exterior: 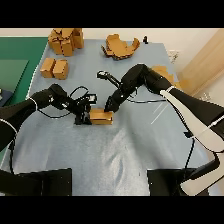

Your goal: Fold the box.

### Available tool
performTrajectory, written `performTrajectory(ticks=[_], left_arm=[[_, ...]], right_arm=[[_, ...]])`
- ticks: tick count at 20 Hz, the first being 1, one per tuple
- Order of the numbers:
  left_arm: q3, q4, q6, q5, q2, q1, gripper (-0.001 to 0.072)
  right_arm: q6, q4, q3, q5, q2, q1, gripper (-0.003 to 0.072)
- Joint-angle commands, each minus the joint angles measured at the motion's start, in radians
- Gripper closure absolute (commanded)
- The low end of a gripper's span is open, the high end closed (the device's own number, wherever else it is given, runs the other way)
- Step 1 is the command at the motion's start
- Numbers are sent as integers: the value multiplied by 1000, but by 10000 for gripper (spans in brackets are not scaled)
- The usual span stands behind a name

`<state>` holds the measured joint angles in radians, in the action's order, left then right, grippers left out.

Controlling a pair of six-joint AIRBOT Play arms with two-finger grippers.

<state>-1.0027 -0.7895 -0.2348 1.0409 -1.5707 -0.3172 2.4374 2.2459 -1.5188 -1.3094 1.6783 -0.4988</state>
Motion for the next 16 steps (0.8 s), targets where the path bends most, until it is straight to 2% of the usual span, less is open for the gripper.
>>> performTrajectory(ticks=[1, 4, 8, 9, 10, 12, 13, 14, 16], left_arm=[[0, 0, 2, 1, 0, 1, 612], [0, 0, 27, 8, 0, 1, 612], [0, 0, 27, 7, 0, 1, 612], [0, 0, 26, 7, 0, 1, 612], [0, 0, 26, 6, 0, 1, 612], [0, 0, 26, 6, 0, 1, 612], [0, 0, 26, 6, 0, 1, 612], [0, 0, 26, 5, 0, 1, 612], [0, 0, 26, 6, 0, 1, 612]], right_arm=[[129, 130, 67, 139, -24, -12, 657], [244, 243, 210, 292, -87, -12, 657], [353, 324, 366, 425, -182, -12, 644], [384, 316, 380, 402, -183, -13, 607], [425, 307, 380, 370, -179, -16, 468], [540, 298, 379, 371, -175, -21, 435], [574, 289, 378, 391, -175, -20, 348], [574, 277, 374, 414, -175, -20, 299], [574, 250, 371, 434, -175, -20, 294]])
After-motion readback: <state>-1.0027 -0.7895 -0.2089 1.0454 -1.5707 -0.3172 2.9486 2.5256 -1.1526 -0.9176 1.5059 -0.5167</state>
